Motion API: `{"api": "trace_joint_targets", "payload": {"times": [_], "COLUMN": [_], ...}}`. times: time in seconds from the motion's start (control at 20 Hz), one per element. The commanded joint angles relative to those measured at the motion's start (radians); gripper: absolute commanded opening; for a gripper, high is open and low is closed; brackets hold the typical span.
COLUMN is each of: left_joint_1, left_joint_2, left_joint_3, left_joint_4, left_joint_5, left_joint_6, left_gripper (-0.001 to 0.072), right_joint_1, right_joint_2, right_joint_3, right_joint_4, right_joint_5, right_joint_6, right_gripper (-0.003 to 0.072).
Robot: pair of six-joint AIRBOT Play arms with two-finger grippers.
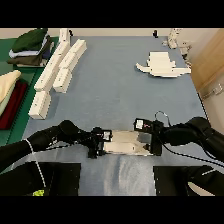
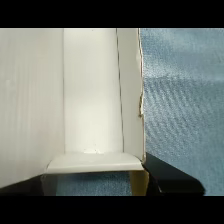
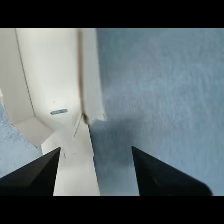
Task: Fold the box.
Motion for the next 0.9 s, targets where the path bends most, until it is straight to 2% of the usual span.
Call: {"api": "trace_joint_targets", "payload": {"times": [0.0, 0.05, 0.1, 0.15, 0.2, 0.3, 0.35, 0.45, 0.5, 0.65, 0.85], "left_joint_1": [0.000, 0.000, 0.000, 0.000, 0.000, 0.000, 0.000, 0.000, 0.000, 0.000, 0.000], "left_joint_2": [0.000, 0.000, 0.000, 0.000, 0.000, 0.000, 0.000, 0.000, 0.000, 0.000, 0.000], "left_joint_3": [0.000, 0.000, 0.000, 0.000, 0.000, 0.000, 0.000, 0.000, 0.000, 0.000, 0.000], "left_joint_4": [0.000, 0.000, 0.000, 0.000, 0.000, 0.000, 0.000, 0.000, 0.000, 0.000, 0.000], "left_joint_5": [0.002, 0.002, 0.002, 0.002, 0.002, 0.002, 0.002, 0.002, 0.002, 0.002, 0.002], "left_joint_6": [0.000, 0.000, 0.000, 0.000, 0.000, 0.000, 0.000, 0.000, 0.000, 0.000, 0.000], "left_gripper": [0.0414, 0.0414, 0.0414, 0.0414, 0.0413, 0.0413, 0.0414, 0.0413, 0.0414, 0.0414, 0.0414], "right_joint_1": [0.000, 0.000, 0.000, 0.000, 0.002, 0.025, 0.059, 0.104, 0.111, 0.112, 0.114], "right_joint_2": [0.076, 0.085, 0.090, 0.089, 0.086, 0.073, 0.061, 0.015, -0.013, -0.123, -0.254], "right_joint_3": [0.082, 0.097, 0.101, 0.095, 0.078, 0.029, 0.013, 0.010, 0.010, 0.010, 0.010], "right_joint_4": [-0.128, -0.107, -0.036, 0.095, 0.235, 0.471, 0.491, 0.480, 0.482, 0.472, 0.472], "right_joint_5": [-0.223, -0.266, -0.280, -0.252, -0.175, 0.077, 0.204, 0.380, 0.439, 0.531, 0.540], "right_joint_6": [0.459, 0.591, 0.730, 0.835, 0.875, 0.921, 0.970, 1.004, 1.011, 1.015, 1.014], "right_gripper": [0.0715, 0.0712, 0.0643, 0.0519, 0.0477, 0.0317, 0.0229, 0.0182, 0.0103, 0.0081, 0.0082]}}
